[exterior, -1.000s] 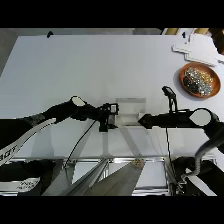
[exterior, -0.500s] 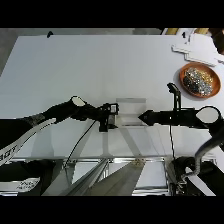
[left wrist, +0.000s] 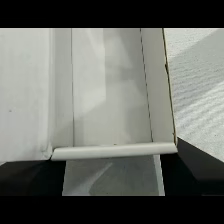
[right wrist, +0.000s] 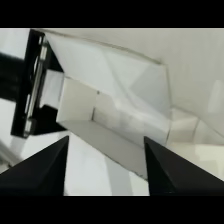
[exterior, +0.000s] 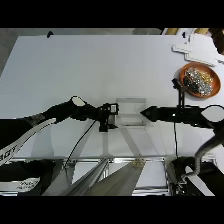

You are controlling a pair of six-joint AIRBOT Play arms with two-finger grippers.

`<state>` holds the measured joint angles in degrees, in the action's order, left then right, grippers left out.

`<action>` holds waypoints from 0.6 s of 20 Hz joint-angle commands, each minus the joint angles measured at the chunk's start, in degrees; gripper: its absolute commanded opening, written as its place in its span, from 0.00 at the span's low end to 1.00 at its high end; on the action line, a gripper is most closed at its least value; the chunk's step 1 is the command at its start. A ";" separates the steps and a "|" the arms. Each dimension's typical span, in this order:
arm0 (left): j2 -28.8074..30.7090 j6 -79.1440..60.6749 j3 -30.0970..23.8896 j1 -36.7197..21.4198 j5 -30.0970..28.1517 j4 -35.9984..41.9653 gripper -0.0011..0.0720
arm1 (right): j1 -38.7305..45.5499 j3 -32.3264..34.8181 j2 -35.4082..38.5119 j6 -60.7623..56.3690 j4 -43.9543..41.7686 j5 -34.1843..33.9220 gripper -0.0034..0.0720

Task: Fold the box and place the chain.

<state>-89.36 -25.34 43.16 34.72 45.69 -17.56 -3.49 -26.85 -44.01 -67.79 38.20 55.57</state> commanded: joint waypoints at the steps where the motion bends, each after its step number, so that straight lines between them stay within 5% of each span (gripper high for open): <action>1: -0.02 0.00 0.00 0.02 -0.02 -0.02 0.25 | 9.07 -1.29 1.38 0.04 3.67 5.64 0.57; 5: -0.02 0.00 0.00 0.02 -0.02 -0.02 0.25 | 19.30 -1.22 1.20 -4.61 18.36 7.82 0.24; 7: -0.02 -0.02 0.00 0.02 -0.02 -0.02 0.25 | 19.63 -1.16 -0.31 -7.56 24.96 6.60 0.15; 11: -0.02 -0.02 0.00 0.02 -0.02 -0.02 0.25 | 19.21 1.70 -6.34 -5.73 19.78 6.49 0.17; 12: -0.02 0.00 0.00 0.02 -0.02 0.00 0.25 | 18.05 2.58 -7.28 -4.96 19.74 6.27 0.28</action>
